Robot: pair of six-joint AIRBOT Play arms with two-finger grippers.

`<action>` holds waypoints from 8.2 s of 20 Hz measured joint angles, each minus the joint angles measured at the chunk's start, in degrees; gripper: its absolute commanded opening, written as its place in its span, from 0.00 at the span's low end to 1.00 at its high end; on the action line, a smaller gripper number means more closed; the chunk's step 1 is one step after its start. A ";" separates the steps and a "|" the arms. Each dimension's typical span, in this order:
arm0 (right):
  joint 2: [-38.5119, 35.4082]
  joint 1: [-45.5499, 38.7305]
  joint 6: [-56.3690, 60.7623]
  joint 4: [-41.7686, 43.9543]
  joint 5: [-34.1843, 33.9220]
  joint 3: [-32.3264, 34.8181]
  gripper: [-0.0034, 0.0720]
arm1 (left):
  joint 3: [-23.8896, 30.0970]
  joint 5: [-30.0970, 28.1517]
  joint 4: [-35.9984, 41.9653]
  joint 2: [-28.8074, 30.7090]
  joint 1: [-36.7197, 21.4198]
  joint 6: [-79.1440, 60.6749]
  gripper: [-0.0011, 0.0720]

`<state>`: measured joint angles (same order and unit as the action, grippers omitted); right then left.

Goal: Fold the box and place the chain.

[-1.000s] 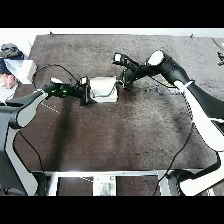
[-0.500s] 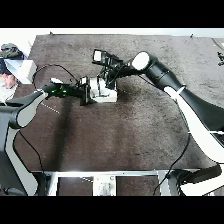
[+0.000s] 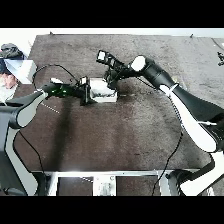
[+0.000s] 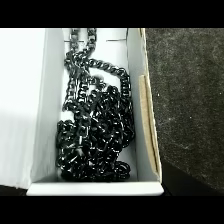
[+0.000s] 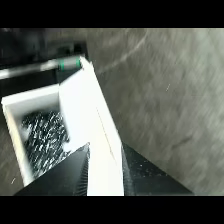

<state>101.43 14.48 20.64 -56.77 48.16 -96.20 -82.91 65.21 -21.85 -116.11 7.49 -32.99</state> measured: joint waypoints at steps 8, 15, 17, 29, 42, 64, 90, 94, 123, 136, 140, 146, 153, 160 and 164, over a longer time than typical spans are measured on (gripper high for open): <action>1.51 -11.21 5.51 -1.22 12.81 0.68 0.51 | 0.00 0.00 -0.02 0.00 0.00 0.00 0.30; 7.32 -10.62 1.70 -1.62 13.33 0.90 0.77 | 0.00 0.00 -0.02 0.00 0.00 0.00 0.29; 8.55 -10.49 0.76 -1.55 11.47 0.90 0.66 | 0.00 0.00 -0.02 0.00 0.00 0.00 0.30; 11.52 -9.18 -4.46 0.63 7.91 0.87 0.66 | 0.00 0.00 -0.02 0.00 0.00 0.00 0.29; 11.02 -8.66 -6.86 -1.51 12.85 0.94 0.03 | 0.00 0.00 -0.02 0.00 -0.02 0.00 0.29; -0.79 2.45 0.20 -3.21 6.32 -5.88 0.02 | 0.00 0.00 -0.02 0.00 -0.02 0.00 0.29; 9.46 -12.83 9.49 -9.35 14.58 -1.36 0.55 | 0.00 0.00 -0.02 0.00 -0.02 0.02 0.29; 11.63 -12.96 8.11 -9.49 13.44 -1.31 0.32 | 0.00 0.00 0.00 0.00 -0.02 0.02 0.30; -4.92 -2.78 7.98 -0.31 7.06 -1.29 0.32 | 0.00 0.00 -0.02 0.00 -0.02 0.00 0.29; 2.16 -11.93 4.68 15.65 3.41 -1.81 0.12 | 0.00 0.00 -0.02 0.00 -0.02 0.02 0.29; 4.68 -12.39 0.74 19.04 9.44 -1.84 0.14 | 0.00 0.00 -0.02 0.00 -0.02 0.02 0.29; 6.21 -12.39 -6.38 20.68 17.66 -1.84 0.14 | 0.00 -0.02 0.00 0.00 0.00 0.02 0.29; 6.43 -10.14 -12.96 19.98 18.64 -1.84 0.41 | 0.00 -0.04 -0.02 0.00 -0.02 0.02 0.29; 6.43 -6.93 -16.83 17.16 16.46 -1.84 0.41 | 0.00 -0.02 -0.02 0.00 0.00 0.02 0.30; 6.64 -5.57 -18.16 15.61 17.25 -1.84 0.41 | 0.00 -0.02 0.00 0.00 0.00 0.02 0.30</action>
<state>108.07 8.91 2.48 -41.17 65.41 -98.04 -82.91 65.19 -21.85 -116.11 7.49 -32.97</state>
